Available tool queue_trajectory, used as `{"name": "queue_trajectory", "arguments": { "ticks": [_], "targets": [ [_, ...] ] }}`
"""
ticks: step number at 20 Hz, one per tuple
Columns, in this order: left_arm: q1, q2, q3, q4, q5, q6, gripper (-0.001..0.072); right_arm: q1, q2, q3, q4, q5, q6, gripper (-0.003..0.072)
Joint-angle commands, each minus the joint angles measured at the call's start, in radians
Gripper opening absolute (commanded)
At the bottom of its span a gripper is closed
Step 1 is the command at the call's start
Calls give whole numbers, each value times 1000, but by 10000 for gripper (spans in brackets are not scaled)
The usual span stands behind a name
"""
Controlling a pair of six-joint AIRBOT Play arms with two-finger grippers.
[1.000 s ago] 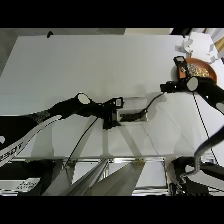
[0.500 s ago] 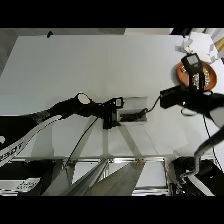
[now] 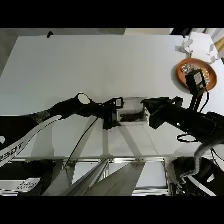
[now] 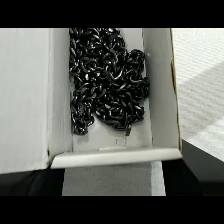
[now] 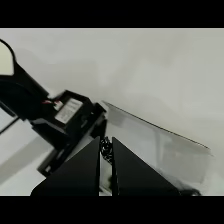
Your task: Fold the box and place the chain.
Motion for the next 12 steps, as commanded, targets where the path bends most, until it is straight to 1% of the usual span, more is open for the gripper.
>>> {"name": "queue_trajectory", "arguments": {
  "ticks": [1,6,8,12],
  "targets": [
    [0,1,0,0,0,0,207,11,-18,-3,56,-65,12,15],
    [0,1,0,0,0,0,207,11,-29,-3,185,-162,-55,15],
    [0,1,0,0,0,0,207,11,-29,-2,233,-176,-57,14],
    [0,1,0,0,0,0,207,11,-26,-2,415,-184,-189,14]
  ]
}}
